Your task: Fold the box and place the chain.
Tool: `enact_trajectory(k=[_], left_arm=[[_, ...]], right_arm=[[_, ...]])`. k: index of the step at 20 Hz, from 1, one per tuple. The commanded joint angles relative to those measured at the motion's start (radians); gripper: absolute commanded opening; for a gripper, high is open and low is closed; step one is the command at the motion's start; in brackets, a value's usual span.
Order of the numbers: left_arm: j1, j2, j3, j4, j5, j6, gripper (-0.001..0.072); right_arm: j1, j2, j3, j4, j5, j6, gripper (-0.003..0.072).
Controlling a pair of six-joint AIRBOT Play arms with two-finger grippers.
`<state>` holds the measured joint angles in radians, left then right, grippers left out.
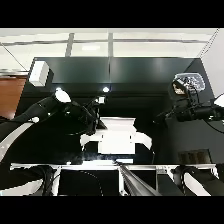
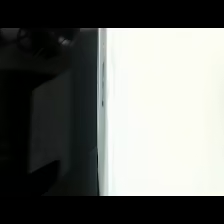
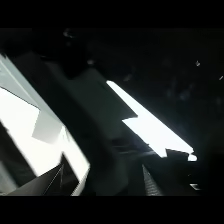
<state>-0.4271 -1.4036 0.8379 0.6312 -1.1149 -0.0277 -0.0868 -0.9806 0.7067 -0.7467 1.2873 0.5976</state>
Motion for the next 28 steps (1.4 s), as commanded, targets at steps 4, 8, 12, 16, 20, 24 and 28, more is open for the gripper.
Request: enact_trajectory(k=[4,8,12,16,20,24,28], left_arm=[[-0.020,-0.069,-0.011,0.056,0.175,0.085,0.0024],[-0.018,-0.084,-0.011,0.056,0.164,0.085,0.0025],[-0.018,-0.084,-0.011,0.057,0.156,0.085,0.0025],[-0.018,-0.084,-0.011,0.057,0.150,0.085,0.0025],[-0.018,-0.084,-0.011,0.057,0.142,0.085,0.0025],[-0.018,-0.084,-0.011,0.057,0.143,0.085,0.0025],[-0.018,-0.084,-0.011,0.057,0.141,0.085,0.0025]], right_arm=[[0.187,-0.002,0.003,-0.108,-0.200,-0.034,0.0562],[0.284,-0.002,-0.024,-0.127,-0.200,-0.039,0.0562],[0.383,-0.002,-0.130,-0.126,-0.261,-0.148,0.0562],[0.500,-0.002,-0.230,-0.126,-0.357,-0.303,0.0562],[0.583,-0.003,-0.253,-0.113,-0.442,-0.359,0.0562],[0.650,-0.004,-0.253,-0.095,-0.477,-0.359,0.0563],[0.690,-0.003,-0.252,-0.032,-0.518,-0.358,0.0562]])
